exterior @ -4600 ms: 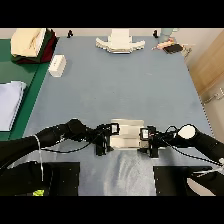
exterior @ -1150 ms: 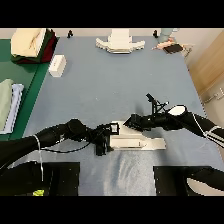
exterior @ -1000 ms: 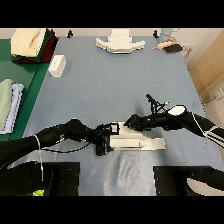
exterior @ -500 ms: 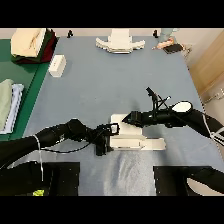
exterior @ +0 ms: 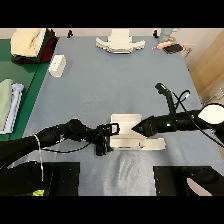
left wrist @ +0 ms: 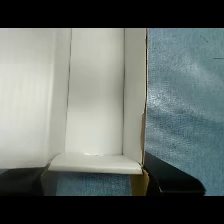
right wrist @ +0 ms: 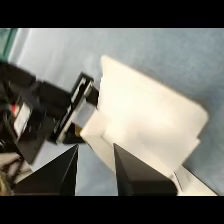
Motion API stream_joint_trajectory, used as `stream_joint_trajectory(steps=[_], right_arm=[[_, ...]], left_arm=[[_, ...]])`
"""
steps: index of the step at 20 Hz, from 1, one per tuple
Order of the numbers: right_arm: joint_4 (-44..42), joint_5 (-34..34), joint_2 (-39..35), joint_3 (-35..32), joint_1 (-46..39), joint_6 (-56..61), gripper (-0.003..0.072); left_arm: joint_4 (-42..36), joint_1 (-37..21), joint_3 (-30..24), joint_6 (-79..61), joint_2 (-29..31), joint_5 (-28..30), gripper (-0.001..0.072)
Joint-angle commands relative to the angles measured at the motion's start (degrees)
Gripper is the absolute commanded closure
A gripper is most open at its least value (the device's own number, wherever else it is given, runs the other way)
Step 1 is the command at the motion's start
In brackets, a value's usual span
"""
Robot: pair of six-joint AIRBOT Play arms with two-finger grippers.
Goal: Fold the box.
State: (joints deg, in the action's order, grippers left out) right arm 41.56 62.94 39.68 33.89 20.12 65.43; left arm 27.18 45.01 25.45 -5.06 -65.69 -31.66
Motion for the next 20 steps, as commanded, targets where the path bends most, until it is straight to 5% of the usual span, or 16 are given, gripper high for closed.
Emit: stream_joint_trajectory(steps=[1, 5, 9, 11, 16, 20], right_arm=[[9.75, 10.38, -7.65, -0.07, 0.33, -3.61, 0.0357], [18.69, 16.09, -10.84, -2.99, 0.33, -15.80, 0.0231], [24.65, 10.78, -10.71, -8.92, 0.35, -30.01, 0.0193], [26.84, 6.62, -10.71, -10.86, 0.35, -35.82, 0.0099], [22.77, -5.97, -9.57, -15.15, 0.35, -51.60, 0.0098], [16.72, -9.86, -4.59, -15.28, 0.35, -57.59, 0.0099]], left_arm=[[0.02, 0.00, -0.02, 0.00, -0.04, 0.00, 0.0286], [0.02, 0.00, -0.02, 0.00, -0.02, 0.00, 0.0286], [0.02, 0.00, -0.02, 0.00, -0.02, 0.00, 0.0286], [0.02, 0.00, -0.02, 0.00, -0.02, 0.00, 0.0285], [0.02, 0.00, -0.02, -0.02, -0.02, 0.00, 0.0286], [0.02, 0.00, -0.02, 0.00, -0.02, 0.00, 0.0285]])
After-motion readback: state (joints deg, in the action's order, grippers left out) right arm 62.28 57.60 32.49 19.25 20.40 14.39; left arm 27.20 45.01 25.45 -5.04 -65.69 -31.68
